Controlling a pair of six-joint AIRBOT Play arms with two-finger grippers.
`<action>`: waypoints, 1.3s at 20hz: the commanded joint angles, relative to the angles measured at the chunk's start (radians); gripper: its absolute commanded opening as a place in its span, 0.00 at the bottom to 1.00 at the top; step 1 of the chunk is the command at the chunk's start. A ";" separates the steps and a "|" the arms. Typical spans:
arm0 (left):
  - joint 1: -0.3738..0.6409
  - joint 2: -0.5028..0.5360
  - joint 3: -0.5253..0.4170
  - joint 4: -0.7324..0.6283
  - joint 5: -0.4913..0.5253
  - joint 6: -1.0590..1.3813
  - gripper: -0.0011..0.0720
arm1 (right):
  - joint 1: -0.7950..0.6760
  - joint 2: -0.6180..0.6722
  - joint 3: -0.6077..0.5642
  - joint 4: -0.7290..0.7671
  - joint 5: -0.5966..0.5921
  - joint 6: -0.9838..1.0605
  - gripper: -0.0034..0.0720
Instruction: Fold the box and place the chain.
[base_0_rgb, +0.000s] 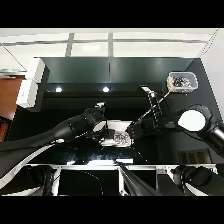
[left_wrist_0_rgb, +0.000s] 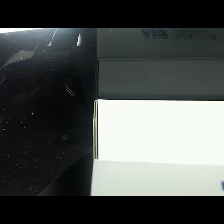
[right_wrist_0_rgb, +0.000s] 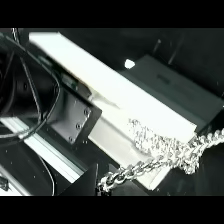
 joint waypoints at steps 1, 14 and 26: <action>0.000 0.000 0.000 0.000 0.000 0.000 0.06 | 0.016 0.008 0.000 0.000 0.010 0.015 0.06; 0.000 0.000 0.000 0.000 0.000 0.000 0.06 | 0.037 0.002 0.000 -0.093 0.039 0.186 0.06; 0.000 0.000 0.000 0.000 0.000 0.000 0.06 | 0.037 -0.036 0.000 0.082 -0.044 0.090 0.07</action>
